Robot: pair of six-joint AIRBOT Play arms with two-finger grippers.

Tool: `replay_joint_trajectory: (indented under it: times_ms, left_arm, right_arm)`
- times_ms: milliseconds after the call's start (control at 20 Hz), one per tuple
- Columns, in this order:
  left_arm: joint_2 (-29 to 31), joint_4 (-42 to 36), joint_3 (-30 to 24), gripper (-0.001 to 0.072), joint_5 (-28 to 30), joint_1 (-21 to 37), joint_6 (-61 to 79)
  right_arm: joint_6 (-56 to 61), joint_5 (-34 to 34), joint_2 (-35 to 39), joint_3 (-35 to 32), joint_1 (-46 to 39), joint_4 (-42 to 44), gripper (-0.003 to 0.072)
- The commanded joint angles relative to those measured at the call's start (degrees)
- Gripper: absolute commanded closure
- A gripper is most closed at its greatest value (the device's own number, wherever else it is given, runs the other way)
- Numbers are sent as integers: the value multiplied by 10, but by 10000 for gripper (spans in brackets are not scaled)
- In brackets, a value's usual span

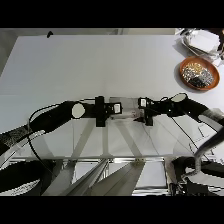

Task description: Fold the box and place the chain.

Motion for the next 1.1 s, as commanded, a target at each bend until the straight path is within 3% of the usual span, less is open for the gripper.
replay_joint_trajectory:
  times_ms: [0, 400, 450, 550, 650, 750, 800, 850, 900, 1050]
  left_arm:
    - [-3, -16, 0, 577, 8, -8, 2]
    - [-34, -44, 0, 549, 26, -27, 2]
    - [-35, -46, 0, 505, 25, -29, 2]
    - [-35, -47, 0, 287, 25, -34, 2]
    - [-35, -47, 0, 290, 25, -36, 2]
    - [-34, -47, 0, 310, 24, -36, 0]
    - [-31, -47, 0, 418, 21, -36, -5]
    - [-25, -47, 0, 584, 10, -36, -11]
    - [-16, -47, 0, 700, -3, -36, -20]
    - [10, -33, 0, 705, -26, -34, -96]
  right_arm:
    - [-1, 1, 0, 0, 0, 0, 251]
    - [-1, 1, 0, 0, 0, 0, 251]
    - [-1, 1, 0, 0, 0, 0, 251]
    - [-1, 1, 0, 0, 0, 0, 251]
    - [-1, 1, 0, 0, 0, 0, 251]
    - [-1, 1, 0, 0, 0, 0, 251]
    - [-1, 1, 0, 0, 0, 0, 251]
    - [-1, 1, 0, 0, 0, 0, 251]
    - [-1, 1, 0, 0, 0, 0, 251]
    - [-1, 1, 0, 0, 0, 0, 251]
